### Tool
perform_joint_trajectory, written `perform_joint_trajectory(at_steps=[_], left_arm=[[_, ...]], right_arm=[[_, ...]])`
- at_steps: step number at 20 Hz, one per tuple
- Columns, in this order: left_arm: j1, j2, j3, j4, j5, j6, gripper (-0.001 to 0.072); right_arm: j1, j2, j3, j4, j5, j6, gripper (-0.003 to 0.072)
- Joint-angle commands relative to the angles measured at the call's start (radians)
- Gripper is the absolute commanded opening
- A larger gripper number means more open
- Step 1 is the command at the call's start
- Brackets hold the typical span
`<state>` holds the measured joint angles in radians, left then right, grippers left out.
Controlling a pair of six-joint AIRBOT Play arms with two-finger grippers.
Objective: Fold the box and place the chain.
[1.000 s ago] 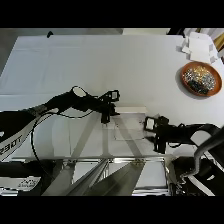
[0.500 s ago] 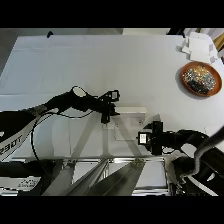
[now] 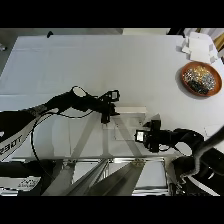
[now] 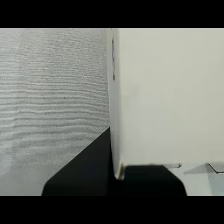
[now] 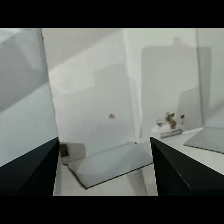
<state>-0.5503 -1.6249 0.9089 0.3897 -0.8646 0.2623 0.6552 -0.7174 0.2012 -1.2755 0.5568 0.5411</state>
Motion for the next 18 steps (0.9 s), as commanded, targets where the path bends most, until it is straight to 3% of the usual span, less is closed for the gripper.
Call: perform_joint_trajectory(at_steps=[1,9,18], left_arm=[[0.0,0.0,0.0,0.0,0.0,0.0,0.0012],[0.0,0.0,0.0,0.0,0.0,0.0,0.0012],[0.0,0.0,0.0,0.0,0.0,0.0,0.0012]], right_arm=[[0.001,-0.005,0.025,0.0,-0.02,0.0,0.0627],[-0.004,-0.002,0.06,0.001,-0.019,0.0,0.0601],[-0.104,-0.002,0.077,0.027,-0.007,-0.005,0.0585]])
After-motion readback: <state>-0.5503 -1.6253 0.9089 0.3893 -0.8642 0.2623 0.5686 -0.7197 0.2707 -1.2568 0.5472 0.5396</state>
